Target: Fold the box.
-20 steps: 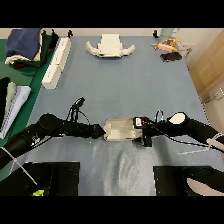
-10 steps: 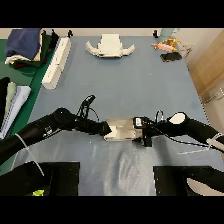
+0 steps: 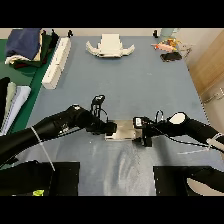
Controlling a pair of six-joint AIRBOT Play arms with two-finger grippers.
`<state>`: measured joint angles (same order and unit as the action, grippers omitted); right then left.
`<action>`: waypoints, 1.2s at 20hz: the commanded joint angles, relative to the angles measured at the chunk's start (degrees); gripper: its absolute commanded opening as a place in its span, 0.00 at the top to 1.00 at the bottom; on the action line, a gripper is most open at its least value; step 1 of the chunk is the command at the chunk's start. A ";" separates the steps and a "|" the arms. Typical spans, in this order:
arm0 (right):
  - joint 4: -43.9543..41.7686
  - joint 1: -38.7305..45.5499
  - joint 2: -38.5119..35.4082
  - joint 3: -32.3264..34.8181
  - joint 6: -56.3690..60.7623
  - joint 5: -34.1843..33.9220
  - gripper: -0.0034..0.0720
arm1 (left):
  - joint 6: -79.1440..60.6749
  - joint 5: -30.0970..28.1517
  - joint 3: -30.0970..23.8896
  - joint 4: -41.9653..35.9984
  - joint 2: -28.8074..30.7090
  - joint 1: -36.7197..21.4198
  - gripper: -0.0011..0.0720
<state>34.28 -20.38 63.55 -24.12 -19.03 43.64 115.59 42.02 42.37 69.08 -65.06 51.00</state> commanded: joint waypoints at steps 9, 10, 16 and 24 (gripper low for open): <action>-0.02 -0.02 -0.02 0.02 0.02 0.00 0.28 | 29.27 17.42 14.19 22.86 -13.33 10.25 0.44; -0.02 -0.02 -0.02 0.02 0.02 0.00 0.28 | 29.53 19.12 15.28 23.41 -14.78 10.58 0.44; -0.02 -0.02 -0.02 0.02 0.02 0.00 0.28 | 31.12 20.50 18.16 23.63 -18.67 10.82 0.60; -0.02 -0.02 -0.02 0.02 0.02 0.00 0.28 | 34.49 21.35 18.29 23.71 -19.58 11.61 0.96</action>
